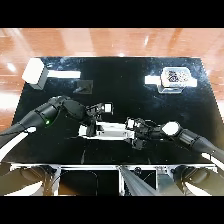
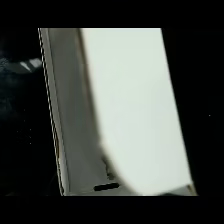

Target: Fold the box and place the chain.

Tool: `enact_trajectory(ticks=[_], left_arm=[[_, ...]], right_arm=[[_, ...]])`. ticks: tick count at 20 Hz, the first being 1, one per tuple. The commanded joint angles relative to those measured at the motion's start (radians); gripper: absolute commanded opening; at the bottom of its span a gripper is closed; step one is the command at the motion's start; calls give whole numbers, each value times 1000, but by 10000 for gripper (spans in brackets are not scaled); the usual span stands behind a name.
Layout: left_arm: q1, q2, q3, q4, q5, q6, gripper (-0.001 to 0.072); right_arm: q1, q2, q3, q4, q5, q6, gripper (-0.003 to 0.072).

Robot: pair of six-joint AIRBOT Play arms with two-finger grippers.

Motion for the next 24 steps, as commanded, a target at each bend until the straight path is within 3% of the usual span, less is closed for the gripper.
enact_trajectory(ticks=[1, 5, 6, 8, 9, 10, 12, 14, 18, 21, 24], left_arm=[[1, 16, 19, 93, 37, -125, 389], [13, 98, 19, 194, 65, -195, 386], [25, 118, 19, 194, 84, -208, 346], [63, 153, 19, 194, 162, -241, 224], [84, 166, 19, 194, 211, -253, 84], [102, 175, 19, 191, 262, -264, 18], [117, 192, 13, 190, 335, -343, 17], [108, 230, -23, 186, 320, -409, 16], [37, 371, -164, 80, 80, -462, 16], [-44, 466, -269, -7, -193, -492, 16], [-161, 508, -342, -11, -507, -542, 16]], right_arm=[[0, 0, 1, -20, 1, 1, 601], [0, 0, 1, -21, 1, 1, 600], [0, 0, 1, -21, 0, 1, 600], [0, 0, 1, -21, 0, 1, 601], [0, 0, 1, -21, 0, 1, 601], [0, 0, 1, -21, 0, 1, 600], [0, 0, 1, -21, 0, 1, 600], [0, 0, 1, -21, -3, 1, 600], [0, 0, 1, -21, -3, 1, 600], [0, 0, 1, -21, -3, 1, 600], [0, 0, 1, -21, -3, 1, 601]])
